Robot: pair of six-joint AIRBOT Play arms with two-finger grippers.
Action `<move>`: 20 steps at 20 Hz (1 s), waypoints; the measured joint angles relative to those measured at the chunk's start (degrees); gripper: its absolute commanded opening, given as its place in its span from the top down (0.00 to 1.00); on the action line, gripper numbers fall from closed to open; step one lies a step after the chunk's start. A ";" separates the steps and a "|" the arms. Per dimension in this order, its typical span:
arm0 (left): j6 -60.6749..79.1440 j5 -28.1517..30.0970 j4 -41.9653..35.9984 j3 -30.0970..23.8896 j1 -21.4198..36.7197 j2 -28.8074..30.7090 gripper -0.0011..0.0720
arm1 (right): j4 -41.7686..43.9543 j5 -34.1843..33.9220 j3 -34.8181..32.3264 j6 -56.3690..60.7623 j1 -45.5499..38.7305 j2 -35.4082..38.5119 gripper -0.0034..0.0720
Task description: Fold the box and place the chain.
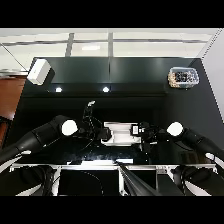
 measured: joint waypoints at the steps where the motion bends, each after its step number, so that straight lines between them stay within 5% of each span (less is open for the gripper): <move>1: -1.81 0.04 1.18 0.35 -0.55 -0.09 0.24 | 0.00 0.00 0.00 0.02 0.00 0.00 0.25; 20: -15.41 -6.19 11.54 8.57 -5.51 -6.97 0.24 | 0.00 -0.02 0.00 0.02 0.00 0.00 0.25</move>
